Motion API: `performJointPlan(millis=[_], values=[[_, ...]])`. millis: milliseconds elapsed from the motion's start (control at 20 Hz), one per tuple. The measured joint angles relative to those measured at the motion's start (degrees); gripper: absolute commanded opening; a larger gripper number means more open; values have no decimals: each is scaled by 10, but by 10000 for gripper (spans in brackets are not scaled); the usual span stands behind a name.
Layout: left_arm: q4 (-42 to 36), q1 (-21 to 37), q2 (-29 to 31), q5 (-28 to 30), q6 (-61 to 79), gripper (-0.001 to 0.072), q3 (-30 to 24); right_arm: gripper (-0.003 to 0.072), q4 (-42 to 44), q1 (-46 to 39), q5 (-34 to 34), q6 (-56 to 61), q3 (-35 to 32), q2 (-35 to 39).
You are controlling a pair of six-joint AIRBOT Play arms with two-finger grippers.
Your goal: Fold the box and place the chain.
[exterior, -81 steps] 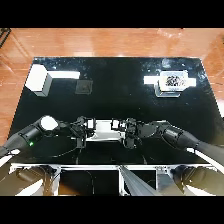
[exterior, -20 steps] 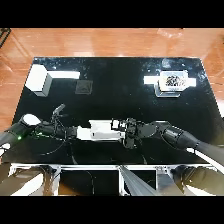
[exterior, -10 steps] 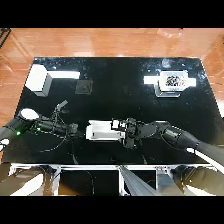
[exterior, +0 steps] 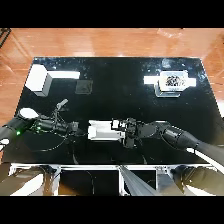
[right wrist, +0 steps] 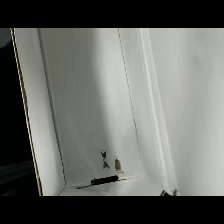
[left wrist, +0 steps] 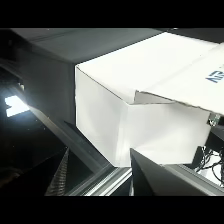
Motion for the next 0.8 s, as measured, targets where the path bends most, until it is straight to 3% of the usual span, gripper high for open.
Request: performJointPlan(millis=[150, 200, 800], values=[[3, -24, 12, 25, -17, 534, 0, 186, 0, 0, 0, 0, 0, 0], [3, -37, 21, 40, -23, 650, 0, 187, 0, 0, 1, 0, 0, 0], [77, -183, 91, 159, -140, 641, 0, 186, 0, 0, 2, 0, 0, 0]])
